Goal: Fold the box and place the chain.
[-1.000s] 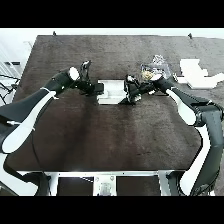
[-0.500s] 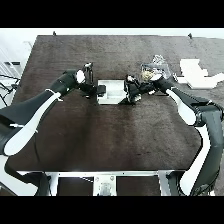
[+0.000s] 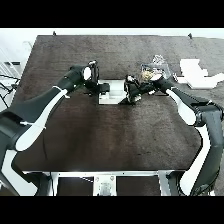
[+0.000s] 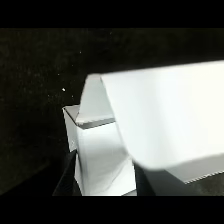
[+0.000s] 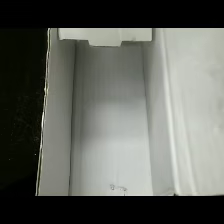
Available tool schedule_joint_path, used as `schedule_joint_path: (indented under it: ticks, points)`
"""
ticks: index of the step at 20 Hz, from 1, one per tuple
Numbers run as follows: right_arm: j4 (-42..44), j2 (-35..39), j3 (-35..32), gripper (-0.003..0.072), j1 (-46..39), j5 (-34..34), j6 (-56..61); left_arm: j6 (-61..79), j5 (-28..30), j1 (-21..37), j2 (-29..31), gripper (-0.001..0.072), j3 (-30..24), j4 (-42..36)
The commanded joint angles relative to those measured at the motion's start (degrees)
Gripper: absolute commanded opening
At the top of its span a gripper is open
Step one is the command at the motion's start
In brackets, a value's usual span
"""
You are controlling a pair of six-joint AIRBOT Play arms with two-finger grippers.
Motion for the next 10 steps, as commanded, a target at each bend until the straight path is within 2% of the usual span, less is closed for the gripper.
schedule_joint_path:
  ticks: [1, 5, 10]
  points:
    - [0.0, 0.0, 0.0, 0.0593, 0.0, 0.0, 0.1, -2.4, -5.0, -0.7, -1.7, 0.0429, 3.1, 2.0]
    - [0.0, 0.0, 0.0, 0.0593, 0.0, 0.0, 0.1, -4.5, -5.4, -1.7, -2.9, 0.0428, 4.4, 4.2]
    - [0.0, 0.0, 0.0, 0.0594, 0.0, 0.0, 0.1, -5.1, -9.9, -1.7, -7.3, 0.0428, 10.6, 5.6]
